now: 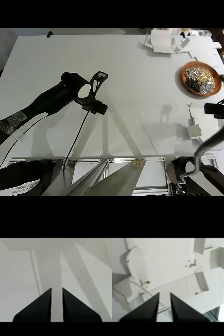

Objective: Fold the box and place the chain.

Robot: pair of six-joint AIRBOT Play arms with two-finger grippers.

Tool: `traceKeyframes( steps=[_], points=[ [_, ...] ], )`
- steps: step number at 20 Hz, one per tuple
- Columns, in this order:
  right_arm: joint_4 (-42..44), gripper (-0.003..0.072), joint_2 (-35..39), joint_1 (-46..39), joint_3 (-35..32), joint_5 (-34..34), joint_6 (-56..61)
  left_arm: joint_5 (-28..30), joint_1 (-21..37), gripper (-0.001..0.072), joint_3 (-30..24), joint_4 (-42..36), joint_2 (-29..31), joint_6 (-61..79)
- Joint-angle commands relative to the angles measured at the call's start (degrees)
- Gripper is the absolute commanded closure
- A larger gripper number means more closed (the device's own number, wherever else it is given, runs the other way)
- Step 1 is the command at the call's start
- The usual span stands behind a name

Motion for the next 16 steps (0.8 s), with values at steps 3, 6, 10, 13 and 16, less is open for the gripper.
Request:
traceKeyframes(
  steps=[3,6,10,13,16],
  points=[
    [-5.5,0.011,-11.4,-14.8,7.4,-1.7,-5.9,0.0,0.0,0.0559,0.0,0.0,0.0,0.0],
    [-6.3,0.0109,-15.9,-22.8,8.2,-2.8,-11.9,0.0,0.0,0.0559,0.0,0.0,0.0,0.0],
    [-7.4,0.0068,-19.2,-29.0,8.2,-9.3,-17.2,0.0,0.0,0.0559,0.0,0.0,0.0,0.0],
    [-8.1,0.0093,-19.6,-29.0,8.2,-16.2,-18.5,0.0,0.0,0.0559,0.0,0.0,0.0,0.0],
    [-9.0,0.0155,-23.4,-29.1,8.2,-15.9,-18.5,0.0,0.0,0.0559,0.0,0.0,0.0,0.0]
  ],
)
